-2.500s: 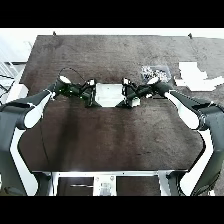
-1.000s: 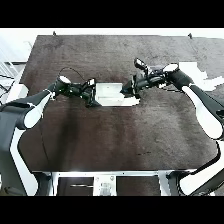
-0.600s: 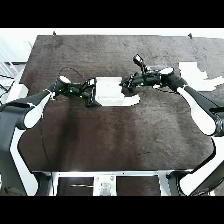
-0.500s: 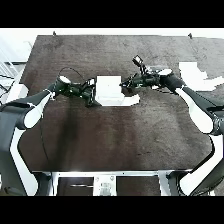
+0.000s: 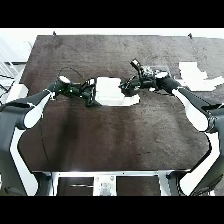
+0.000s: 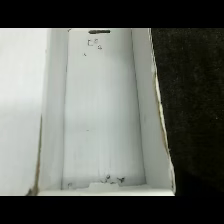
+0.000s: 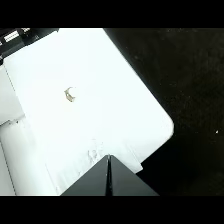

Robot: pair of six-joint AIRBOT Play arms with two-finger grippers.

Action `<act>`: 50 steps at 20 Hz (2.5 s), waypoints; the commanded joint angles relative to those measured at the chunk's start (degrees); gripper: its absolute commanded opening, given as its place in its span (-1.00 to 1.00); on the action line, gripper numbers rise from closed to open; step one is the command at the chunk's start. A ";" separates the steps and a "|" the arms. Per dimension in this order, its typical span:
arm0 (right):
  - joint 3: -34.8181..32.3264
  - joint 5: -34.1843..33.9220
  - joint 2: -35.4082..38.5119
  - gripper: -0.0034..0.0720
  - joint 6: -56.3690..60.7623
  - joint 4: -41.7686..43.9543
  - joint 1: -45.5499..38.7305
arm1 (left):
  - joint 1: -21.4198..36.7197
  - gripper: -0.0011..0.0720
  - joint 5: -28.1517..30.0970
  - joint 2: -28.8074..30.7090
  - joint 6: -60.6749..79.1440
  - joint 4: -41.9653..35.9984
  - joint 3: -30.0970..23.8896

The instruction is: Fold the box and place the chain.

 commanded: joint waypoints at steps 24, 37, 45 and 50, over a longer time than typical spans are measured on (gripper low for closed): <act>-10.80 -3.78 12.17 0.65 -8.09 -27.17 4.79 | 0.00 0.33 0.15 0.00 0.04 0.09 0.00; -10.78 -13.84 9.33 -0.30 -8.11 -22.38 9.97 | 0.00 0.33 0.52 0.00 0.04 0.09 0.00; -10.75 -14.75 8.09 0.32 -8.13 -22.10 10.43 | 0.00 0.33 0.55 0.00 0.04 0.09 0.00; -10.75 -14.14 8.52 -0.31 -6.73 -26.86 10.40 | 0.00 0.33 0.52 0.00 0.02 0.09 0.00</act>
